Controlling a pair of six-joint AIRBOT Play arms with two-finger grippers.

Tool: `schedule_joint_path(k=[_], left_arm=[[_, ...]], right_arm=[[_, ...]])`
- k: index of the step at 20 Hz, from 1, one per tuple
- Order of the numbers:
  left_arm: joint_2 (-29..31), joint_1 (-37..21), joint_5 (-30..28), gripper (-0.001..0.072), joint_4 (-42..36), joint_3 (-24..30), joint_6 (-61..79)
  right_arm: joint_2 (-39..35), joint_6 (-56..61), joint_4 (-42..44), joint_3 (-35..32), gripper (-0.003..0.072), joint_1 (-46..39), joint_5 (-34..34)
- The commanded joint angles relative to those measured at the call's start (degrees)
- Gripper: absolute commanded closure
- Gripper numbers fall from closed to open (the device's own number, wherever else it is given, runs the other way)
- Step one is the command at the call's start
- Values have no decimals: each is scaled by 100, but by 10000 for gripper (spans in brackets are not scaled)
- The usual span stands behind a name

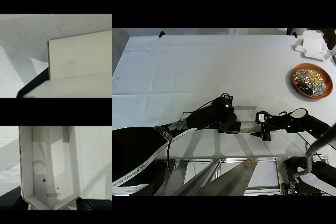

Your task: Fold the box and place the chain.

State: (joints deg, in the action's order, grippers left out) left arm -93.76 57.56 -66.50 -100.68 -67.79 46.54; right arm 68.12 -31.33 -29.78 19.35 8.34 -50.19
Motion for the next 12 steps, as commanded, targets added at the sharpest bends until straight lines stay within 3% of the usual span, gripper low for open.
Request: schedule_joint_path(k=[1, 7, 10, 12], left_arm=[[-9, 4, -13, 707, 4, 0, -50], [2, 4, -15, 695, -2, -2, -162], [140, -59, -44, 533, 9, -2, -164], [313, -160, -101, 523, 70, -2, -153]], right_arm=[[-2, -4, 4, 2, 254, 4, 2], [-2, -4, 4, 2, 254, 4, 2], [-2, -4, 4, 2, 254, 4, 2], [-2, -4, 4, 2, 254, 4, 2]])
